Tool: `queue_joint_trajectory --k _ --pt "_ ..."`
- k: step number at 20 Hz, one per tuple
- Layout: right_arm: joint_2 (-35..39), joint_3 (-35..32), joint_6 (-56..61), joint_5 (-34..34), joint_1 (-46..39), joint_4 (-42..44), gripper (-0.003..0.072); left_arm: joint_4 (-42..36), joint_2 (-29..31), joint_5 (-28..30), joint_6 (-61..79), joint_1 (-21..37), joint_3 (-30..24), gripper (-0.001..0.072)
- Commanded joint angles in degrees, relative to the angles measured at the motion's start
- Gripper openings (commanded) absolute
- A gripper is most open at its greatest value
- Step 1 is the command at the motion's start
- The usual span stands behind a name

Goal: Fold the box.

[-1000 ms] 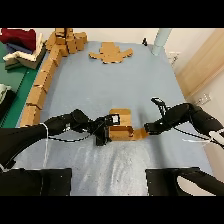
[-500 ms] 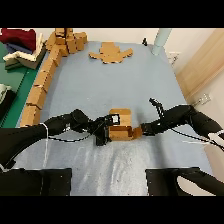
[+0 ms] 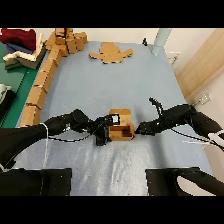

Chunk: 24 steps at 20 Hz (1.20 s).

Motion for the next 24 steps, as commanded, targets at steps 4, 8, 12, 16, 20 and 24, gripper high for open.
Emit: queue_joint_trajectory --k 4,8,12,16,20,24 --pt "0.02 3.06 0.79 -1.09 0.0 0.26 0.032 0.02 0.02 0.02 0.0 0.02 0.07 0.0374" --pt "0.48 4.48 1.03 -2.03 0.02 0.59 0.0499 0.02 0.02 0.02 0.0 0.02 0.07 0.0374" --pt "0.39 4.44 1.2 -2.8 0.02 0.76 0.05 0.02 0.02 0.02 0.0 0.02 0.07 0.0374" --pt "-0.11 4.31 2.62 -0.37 4.39 0.44 0.0499 0.02 0.02 0.02 0.0 0.02 0.07 0.0374" --pt "-0.13 4.39 9.66 5.81 11.23 -5.79 0.0499 0.02 0.02 0.02 0.0 0.02 0.07 0.0374" --pt "-0.13 4.44 20.2 8.85 15.82 -13.29 0.0499 0.02 0.02 0.02 0.0 0.02 0.07 0.0374"
